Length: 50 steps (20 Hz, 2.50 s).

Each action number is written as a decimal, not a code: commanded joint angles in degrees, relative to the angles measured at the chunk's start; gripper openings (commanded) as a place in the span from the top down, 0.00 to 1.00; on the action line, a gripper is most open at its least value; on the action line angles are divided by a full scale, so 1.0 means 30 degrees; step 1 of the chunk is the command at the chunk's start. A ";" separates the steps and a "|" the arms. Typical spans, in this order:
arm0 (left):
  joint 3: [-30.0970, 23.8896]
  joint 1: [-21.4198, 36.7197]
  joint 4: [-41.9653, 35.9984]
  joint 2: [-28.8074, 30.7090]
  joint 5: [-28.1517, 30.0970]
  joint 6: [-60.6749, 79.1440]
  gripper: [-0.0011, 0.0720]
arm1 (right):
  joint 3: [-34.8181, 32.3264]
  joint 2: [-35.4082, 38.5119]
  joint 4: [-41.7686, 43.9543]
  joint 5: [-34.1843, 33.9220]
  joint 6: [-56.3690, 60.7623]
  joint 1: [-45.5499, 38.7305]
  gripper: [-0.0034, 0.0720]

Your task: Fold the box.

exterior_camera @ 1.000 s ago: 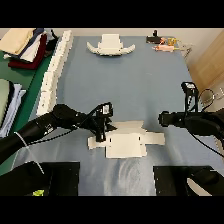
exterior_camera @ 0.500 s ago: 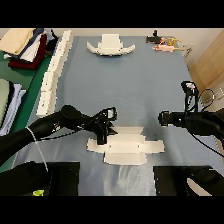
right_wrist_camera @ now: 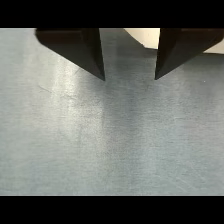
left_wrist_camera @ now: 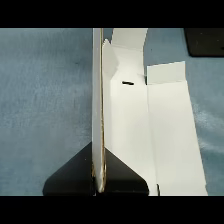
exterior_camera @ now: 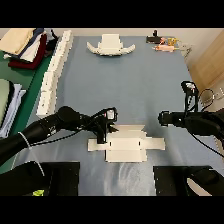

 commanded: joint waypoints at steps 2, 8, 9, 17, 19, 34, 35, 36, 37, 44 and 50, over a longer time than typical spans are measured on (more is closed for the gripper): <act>-0.0962 -0.1552 -0.0291 0.0794 0.3650 0.0051 0.97 | 0.0015 -0.0015 0.0153 -0.0007 0.0000 0.0000 0.31; -0.2200 -0.3854 -0.0678 0.1166 0.5705 0.1158 0.97 | 0.0015 -0.0015 0.0364 -0.0007 0.0000 0.0000 0.31; -0.2280 -0.3869 -0.1027 0.1166 0.5676 0.1158 0.97 | 0.0015 -0.0015 0.0364 -0.0007 0.0000 0.0000 0.31; -0.2463 -0.3861 -0.1209 0.1158 0.4204 -0.0474 0.97 | 0.0007 -0.0015 0.0714 -0.0015 -0.0007 0.0000 0.31; -0.2463 -0.3861 -0.1202 0.1166 0.4211 -0.1851 0.96 | 0.0015 -0.0015 0.0874 -0.0022 -0.0007 0.0000 0.31; -0.2055 -0.0415 -0.1122 0.0707 0.0000 -0.2973 0.97 | 0.0015 -0.0015 0.1013 -0.0233 -0.0007 0.0000 0.31; -0.2040 -0.0415 -0.1122 0.0459 -0.0168 -0.2885 0.97 | 0.0015 -0.0015 0.1013 -0.0233 -0.0007 0.0000 0.31; -0.1960 -0.0415 -0.1115 0.0124 -0.0430 -0.2652 0.97 | 0.0015 -0.0015 0.1013 -0.0233 -0.0007 0.0000 0.31; -0.1851 -0.0415 -0.1107 -0.0182 -0.0699 -0.2390 0.97 | 0.0015 -0.0015 0.1013 -0.0233 -0.0007 0.0000 0.31; -0.0561 -0.0415 -0.0976 -0.0896 -0.1297 -0.1894 0.97 | 0.0015 -0.0015 0.1013 -0.0233 -0.0007 0.0000 0.31; -0.0525 -0.0415 -0.0131 -0.0918 -0.1472 -0.1894 0.97 | 0.0007 -0.0015 0.1013 -0.0233 -0.0015 0.0000 0.31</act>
